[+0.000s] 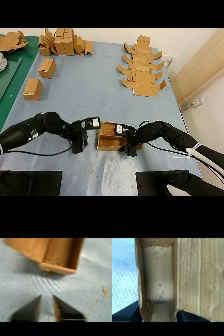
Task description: Fold the box.
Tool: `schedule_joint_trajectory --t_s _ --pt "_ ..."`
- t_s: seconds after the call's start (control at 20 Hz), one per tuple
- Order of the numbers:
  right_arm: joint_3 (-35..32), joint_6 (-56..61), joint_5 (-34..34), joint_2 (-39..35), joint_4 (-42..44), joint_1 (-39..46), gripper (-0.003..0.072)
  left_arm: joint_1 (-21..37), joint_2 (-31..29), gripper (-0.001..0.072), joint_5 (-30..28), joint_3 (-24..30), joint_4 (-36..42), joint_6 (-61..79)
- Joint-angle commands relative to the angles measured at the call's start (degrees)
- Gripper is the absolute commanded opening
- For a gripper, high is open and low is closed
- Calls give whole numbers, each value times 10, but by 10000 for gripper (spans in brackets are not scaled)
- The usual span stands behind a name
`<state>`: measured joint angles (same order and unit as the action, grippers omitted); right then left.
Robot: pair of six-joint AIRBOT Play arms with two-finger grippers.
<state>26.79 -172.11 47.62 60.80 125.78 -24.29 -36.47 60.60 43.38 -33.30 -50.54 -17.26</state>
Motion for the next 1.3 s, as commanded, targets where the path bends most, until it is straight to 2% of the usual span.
schedule_joint_trajectory --t_s 0.0,0.3,0.45,0.65,1.05,1.25 --pt "0 0 -1 0 0 0 369 -39 -7 697 -14 28 8 62" --pt "0 0 -2 0 0 0 369 -64 31 698 -118 26 61 119" --pt "0 0 -2 0 0 0 369 -64 37 697 -146 26 90 123" --pt "0 0 -2 0 0 0 369 -64 41 698 -145 26 139 167" --pt "0 0 -2 0 0 0 369 -63 48 698 -142 22 163 170" --pt "0 0 -2 0 0 0 369 -63 50 698 -103 22 168 198"
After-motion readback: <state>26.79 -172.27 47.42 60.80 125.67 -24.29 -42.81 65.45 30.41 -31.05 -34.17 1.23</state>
